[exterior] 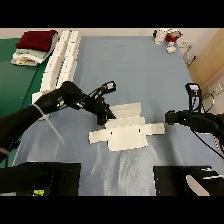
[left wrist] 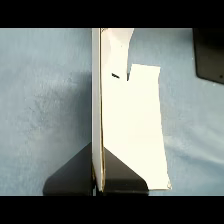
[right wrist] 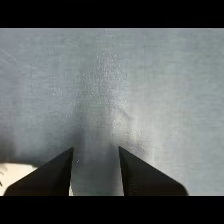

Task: Fold the box.

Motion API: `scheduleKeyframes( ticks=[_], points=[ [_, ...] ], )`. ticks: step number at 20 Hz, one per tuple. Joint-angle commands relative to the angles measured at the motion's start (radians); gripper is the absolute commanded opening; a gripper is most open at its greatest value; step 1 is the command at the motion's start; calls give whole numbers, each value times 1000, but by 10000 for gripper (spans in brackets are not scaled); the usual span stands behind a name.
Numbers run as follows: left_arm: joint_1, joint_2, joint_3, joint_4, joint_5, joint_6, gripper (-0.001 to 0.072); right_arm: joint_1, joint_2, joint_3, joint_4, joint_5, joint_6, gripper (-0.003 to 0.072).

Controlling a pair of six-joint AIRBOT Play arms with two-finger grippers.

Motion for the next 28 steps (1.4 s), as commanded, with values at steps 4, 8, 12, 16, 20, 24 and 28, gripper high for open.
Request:
scheduleKeyframes(
  ticks=[4, 8, 12, 16, 20, 24, 28],
  points=[
    [-274, 335, -268, 7, 483, 111, 8, 0, 1, 21, 0, 47, 101, 456],
    [-474, 393, -405, 11, 764, 200, 8, 0, 1, 21, 27, 48, 102, 455],
    [-541, 371, -458, 10, 809, 187, 11, 0, 1, 19, 42, 48, 102, 454],
    [-487, 351, -452, 10, 784, 154, 11, 0, 1, 19, 54, 48, 102, 453],
    [-311, 343, -360, 50, 525, 154, 11, 0, 1, 19, 58, 47, 102, 453],
    [-184, 261, -275, 53, 308, 154, 12, 0, 1, 19, 57, 48, 102, 453],
    [-185, 206, -239, 45, 282, 176, 12, 0, 1, 19, 57, 48, 102, 453]
  ],
)
